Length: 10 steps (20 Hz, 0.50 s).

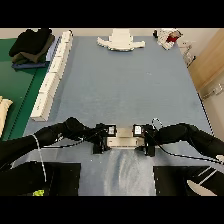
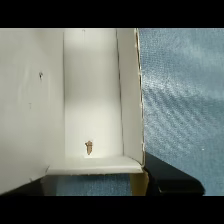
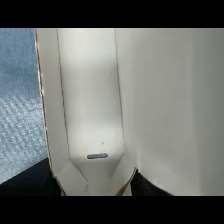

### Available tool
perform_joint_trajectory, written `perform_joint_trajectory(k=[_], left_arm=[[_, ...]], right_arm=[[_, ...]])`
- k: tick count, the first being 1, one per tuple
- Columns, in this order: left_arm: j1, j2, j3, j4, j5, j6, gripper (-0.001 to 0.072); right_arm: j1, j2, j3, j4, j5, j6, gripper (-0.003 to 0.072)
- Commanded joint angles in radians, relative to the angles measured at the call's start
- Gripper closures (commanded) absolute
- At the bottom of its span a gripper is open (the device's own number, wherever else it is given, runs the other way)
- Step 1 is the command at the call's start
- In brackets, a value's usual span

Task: Fold the box.

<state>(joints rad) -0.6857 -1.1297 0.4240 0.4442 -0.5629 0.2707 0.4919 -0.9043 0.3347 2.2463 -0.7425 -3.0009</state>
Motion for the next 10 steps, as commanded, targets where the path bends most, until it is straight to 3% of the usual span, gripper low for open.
perform_joint_trajectory(k=[1,3,4,10], left_arm=[[0.000,0.000,0.000,0.005,0.005,-0.002,0.0244],[0.000,0.000,0.000,0.004,0.005,-0.002,0.0083],[0.000,0.000,0.000,0.004,0.005,-0.002,0.0049],[0.002,0.028,-0.019,0.000,0.012,-0.006,0.0049]], right_arm=[[0.000,0.000,0.001,0.000,0.001,0.000,0.0143],[0.000,0.000,0.001,0.000,0.001,0.000,0.0142],[0.000,0.000,0.001,0.000,0.001,0.000,0.0143],[0.000,0.000,0.001,0.000,0.001,0.000,0.0143]])
